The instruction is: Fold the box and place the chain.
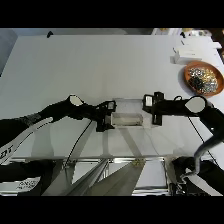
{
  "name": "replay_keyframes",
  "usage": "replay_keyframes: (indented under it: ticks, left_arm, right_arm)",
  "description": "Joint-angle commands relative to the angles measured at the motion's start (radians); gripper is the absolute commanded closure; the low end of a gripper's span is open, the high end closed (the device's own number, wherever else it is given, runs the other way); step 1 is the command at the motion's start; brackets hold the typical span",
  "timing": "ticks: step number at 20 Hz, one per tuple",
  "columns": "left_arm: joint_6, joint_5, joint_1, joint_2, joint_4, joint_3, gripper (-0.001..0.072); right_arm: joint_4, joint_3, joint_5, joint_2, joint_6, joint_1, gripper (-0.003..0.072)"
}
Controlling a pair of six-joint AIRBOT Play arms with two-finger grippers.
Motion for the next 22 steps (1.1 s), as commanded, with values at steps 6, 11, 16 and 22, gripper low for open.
replay_keyframes:
  ticks: [6, 11, 16, 22]
  left_arm:
    - [0.0, 0.0, 0.001, 0.001, 0.0, 0.0, 0.0439]
    - [0.0, 0.0, 0.001, 0.001, 0.0, 0.0, 0.0439]
    - [0.0, 0.0, 0.001, 0.001, 0.0, 0.0, 0.0439]
    - [0.0, 0.0, 0.001, 0.001, 0.0, 0.0, 0.0439]
  right_arm:
    - [-0.16, 0.005, 0.153, -0.08, -0.013, 0.001, 0.0432]
    - [-0.003, 0.005, 0.109, -0.129, -0.08, 0.001, 0.0468]
    - [0.065, -0.011, 0.087, -0.129, -0.081, 0.001, 0.0468]
    - [0.192, -0.03, 0.056, -0.129, -0.127, 0.002, 0.0466]
